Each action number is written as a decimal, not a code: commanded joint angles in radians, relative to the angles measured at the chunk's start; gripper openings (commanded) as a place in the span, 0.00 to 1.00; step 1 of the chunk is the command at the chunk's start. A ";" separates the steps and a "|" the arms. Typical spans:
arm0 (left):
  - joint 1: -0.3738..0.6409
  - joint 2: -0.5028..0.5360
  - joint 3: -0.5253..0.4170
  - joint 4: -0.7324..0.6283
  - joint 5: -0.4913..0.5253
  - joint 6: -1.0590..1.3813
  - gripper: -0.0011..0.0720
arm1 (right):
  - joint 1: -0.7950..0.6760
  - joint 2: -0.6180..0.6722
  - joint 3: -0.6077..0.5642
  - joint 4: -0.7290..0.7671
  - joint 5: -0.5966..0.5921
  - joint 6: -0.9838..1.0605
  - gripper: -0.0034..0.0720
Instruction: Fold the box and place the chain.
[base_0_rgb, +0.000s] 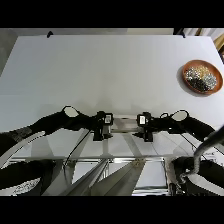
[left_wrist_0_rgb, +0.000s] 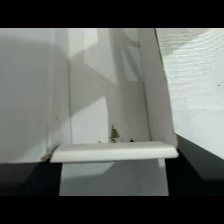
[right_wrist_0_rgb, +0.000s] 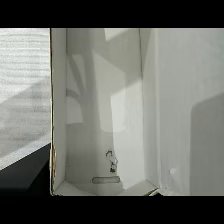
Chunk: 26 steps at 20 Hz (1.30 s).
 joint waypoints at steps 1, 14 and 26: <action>0.000 -0.003 0.000 -0.019 0.013 0.003 0.77 | 0.000 0.000 0.000 0.001 0.000 0.001 0.50; -0.013 -0.002 0.000 -0.018 -0.005 -0.016 0.06 | 0.000 0.000 0.000 0.001 0.000 0.001 0.50; -0.013 -0.002 0.000 -0.018 -0.006 -0.016 0.06 | 0.000 0.000 0.000 0.001 0.000 0.001 0.50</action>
